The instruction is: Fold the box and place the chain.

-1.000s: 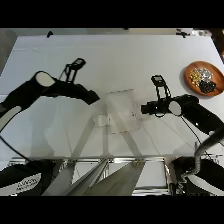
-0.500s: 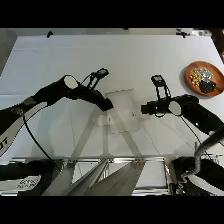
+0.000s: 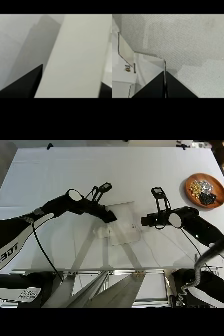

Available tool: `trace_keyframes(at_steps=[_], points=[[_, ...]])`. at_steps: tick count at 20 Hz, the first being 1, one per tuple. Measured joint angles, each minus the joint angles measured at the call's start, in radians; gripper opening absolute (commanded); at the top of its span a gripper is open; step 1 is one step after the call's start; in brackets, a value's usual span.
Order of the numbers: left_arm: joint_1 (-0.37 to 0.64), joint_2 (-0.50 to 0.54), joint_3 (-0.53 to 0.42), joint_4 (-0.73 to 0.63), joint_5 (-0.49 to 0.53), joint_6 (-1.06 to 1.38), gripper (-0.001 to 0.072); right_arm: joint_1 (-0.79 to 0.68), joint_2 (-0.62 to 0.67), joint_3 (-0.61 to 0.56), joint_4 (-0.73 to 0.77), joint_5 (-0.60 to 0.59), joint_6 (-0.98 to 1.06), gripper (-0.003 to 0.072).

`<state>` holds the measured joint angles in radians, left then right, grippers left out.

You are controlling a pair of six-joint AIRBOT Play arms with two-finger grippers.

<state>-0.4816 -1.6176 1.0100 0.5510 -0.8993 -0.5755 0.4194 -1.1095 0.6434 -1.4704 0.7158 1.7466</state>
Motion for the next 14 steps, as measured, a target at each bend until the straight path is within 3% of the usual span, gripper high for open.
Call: trace_keyframes(at_steps=[2, 4, 6, 9, 14], points=[[0.000, -0.002, 0.000, 0.022, -0.024, 0.013, 0.0255, 0.000, 0.000, 0.000, 0.000, 0.000, 0.000, 0.0009], [0.000, -0.004, 0.000, 0.035, -0.039, 0.024, 0.0085, 0.000, 0.000, 0.000, 0.000, 0.002, 0.000, 0.0009], [0.000, -0.004, 0.000, 0.044, -0.053, 0.047, 0.0008, 0.000, 0.000, 0.000, -0.001, 0.000, -0.002, 0.0009], [0.000, -0.004, 0.000, 0.048, -0.059, 0.074, 0.0006, 0.000, 0.000, 0.000, -0.001, 0.001, -0.003, 0.0030], [0.000, 0.025, 0.000, 0.056, -0.049, 0.196, 0.0005, 0.000, 0.033, 0.000, -0.004, 0.043, 0.000, 0.0341]])
